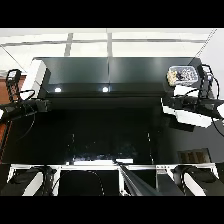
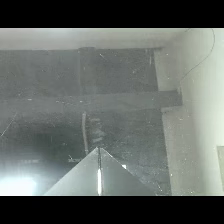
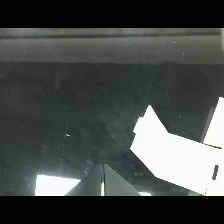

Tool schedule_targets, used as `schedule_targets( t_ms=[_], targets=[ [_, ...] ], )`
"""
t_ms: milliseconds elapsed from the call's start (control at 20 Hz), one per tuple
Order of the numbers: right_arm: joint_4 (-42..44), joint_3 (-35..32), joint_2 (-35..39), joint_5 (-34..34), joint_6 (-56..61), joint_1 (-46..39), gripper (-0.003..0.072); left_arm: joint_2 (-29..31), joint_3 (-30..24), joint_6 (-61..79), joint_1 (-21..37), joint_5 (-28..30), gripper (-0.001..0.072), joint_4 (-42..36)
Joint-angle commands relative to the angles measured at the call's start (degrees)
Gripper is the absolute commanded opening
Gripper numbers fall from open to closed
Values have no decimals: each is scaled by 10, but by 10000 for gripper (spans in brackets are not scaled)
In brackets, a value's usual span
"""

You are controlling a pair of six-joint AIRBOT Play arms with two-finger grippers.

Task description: Fold the box and place the chain.

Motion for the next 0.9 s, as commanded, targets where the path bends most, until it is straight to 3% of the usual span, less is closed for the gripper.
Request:
schedule_targets(
  t_ms=[0, 700, 850],
  targets=[
    [0, 0, 0, 0, 0, 0, 14, 0, 0, 0, 0, 0, 26, 0],
    [1, 0, 0, -1, 0, 0, 14, 0, 0, 0, 0, 0, 26, 0],
    [35, 0, 0, -68, 1, 0, 15, 0, 0, 0, 0, 0, 26, 0]
  ],
)
